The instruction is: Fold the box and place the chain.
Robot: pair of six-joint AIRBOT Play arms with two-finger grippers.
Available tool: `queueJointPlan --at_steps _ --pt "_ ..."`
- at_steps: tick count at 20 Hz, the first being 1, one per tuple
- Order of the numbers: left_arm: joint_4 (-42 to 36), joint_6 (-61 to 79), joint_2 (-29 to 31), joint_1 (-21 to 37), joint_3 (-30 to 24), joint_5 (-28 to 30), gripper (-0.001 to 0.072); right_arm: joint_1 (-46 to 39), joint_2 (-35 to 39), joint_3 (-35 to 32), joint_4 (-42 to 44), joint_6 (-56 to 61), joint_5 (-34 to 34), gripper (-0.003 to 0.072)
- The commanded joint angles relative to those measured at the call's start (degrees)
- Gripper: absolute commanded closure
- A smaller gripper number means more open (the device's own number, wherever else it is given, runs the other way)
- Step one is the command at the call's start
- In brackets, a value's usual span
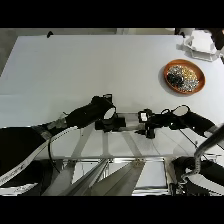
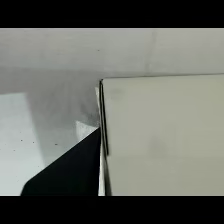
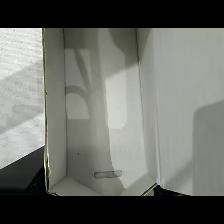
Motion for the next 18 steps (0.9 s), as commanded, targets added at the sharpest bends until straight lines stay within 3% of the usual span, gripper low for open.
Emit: queueJointPlan --at_steps 1,2,3,7,8,9,10,14,18 --pt "1.88 2.38 3.69 1.27 0.13 -0.72 0.0372 0.02 0.04 -0.02 0.02 0.00 0.04 0.0270" --pt "1.70 3.34 4.42 1.73 0.13 -0.87 0.0243 0.02 0.04 -0.02 0.00 0.00 0.02 0.0270" --pt "1.60 3.39 4.98 2.16 0.09 -1.29 0.0180 0.02 0.04 -0.02 0.02 0.00 0.02 0.0270" --pt "-0.22 10.45 7.85 3.72 -1.16 -1.81 0.0179 0.02 0.04 -0.02 0.02 0.00 0.02 0.0270" --pt "-1.75 16.22 9.38 4.17 -2.14 -1.92 0.0144 0.02 0.04 -0.02 0.02 0.00 0.07 0.0270" --pt "-3.65 24.33 11.54 4.81 -3.48 -2.86 0.0037 0.02 0.04 -0.02 0.02 0.00 0.00 0.0270" --pt "-4.33 32.83 14.43 5.62 -5.38 -4.02 0.0010 0.02 0.04 -0.02 0.02 0.00 0.04 0.0270" --pt "-6.45 69.94 28.41 11.58 -15.43 -5.73 0.0010 0.02 0.04 -0.02 0.00 0.00 0.00 0.0270" --pt "-18.10 117.81 37.29 19.65 -28.48 2.64 0.0008 0.02 0.04 -0.02 0.00 0.00 0.02 0.0270"
